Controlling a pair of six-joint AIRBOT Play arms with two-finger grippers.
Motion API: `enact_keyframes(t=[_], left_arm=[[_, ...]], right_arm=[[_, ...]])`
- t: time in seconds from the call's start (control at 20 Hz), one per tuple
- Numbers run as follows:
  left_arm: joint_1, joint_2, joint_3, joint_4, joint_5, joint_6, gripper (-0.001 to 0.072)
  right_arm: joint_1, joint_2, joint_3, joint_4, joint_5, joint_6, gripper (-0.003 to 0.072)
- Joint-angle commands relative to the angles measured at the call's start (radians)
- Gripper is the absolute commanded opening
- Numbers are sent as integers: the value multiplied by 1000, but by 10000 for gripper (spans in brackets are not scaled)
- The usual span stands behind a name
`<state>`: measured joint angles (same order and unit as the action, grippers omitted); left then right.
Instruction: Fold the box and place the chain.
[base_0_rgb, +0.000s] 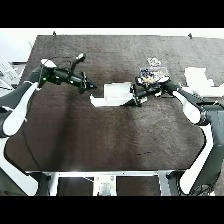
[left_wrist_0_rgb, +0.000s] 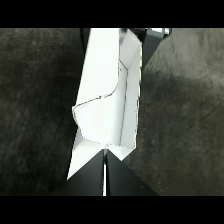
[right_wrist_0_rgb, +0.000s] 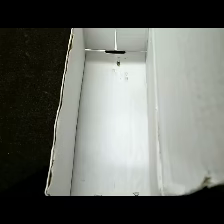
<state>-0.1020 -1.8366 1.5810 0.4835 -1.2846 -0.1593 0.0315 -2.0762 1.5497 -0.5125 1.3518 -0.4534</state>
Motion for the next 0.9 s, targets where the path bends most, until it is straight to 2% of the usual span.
enact_keyframes(t=[0.0,0.25,0.45,0.6,0.85], left_arm=[[61,50,-28,-14,-1,-226,13],[156,67,-161,-29,57,-499,14],[161,66,-182,22,148,-623,15],[161,66,-182,113,149,-737,16],[154,66,-182,119,61,-849,17]], right_arm=[[0,0,0,0,0,0,569],[0,0,0,0,0,0,568],[0,0,0,0,0,0,568],[0,0,0,0,0,0,568],[0,0,0,0,0,0,568]])
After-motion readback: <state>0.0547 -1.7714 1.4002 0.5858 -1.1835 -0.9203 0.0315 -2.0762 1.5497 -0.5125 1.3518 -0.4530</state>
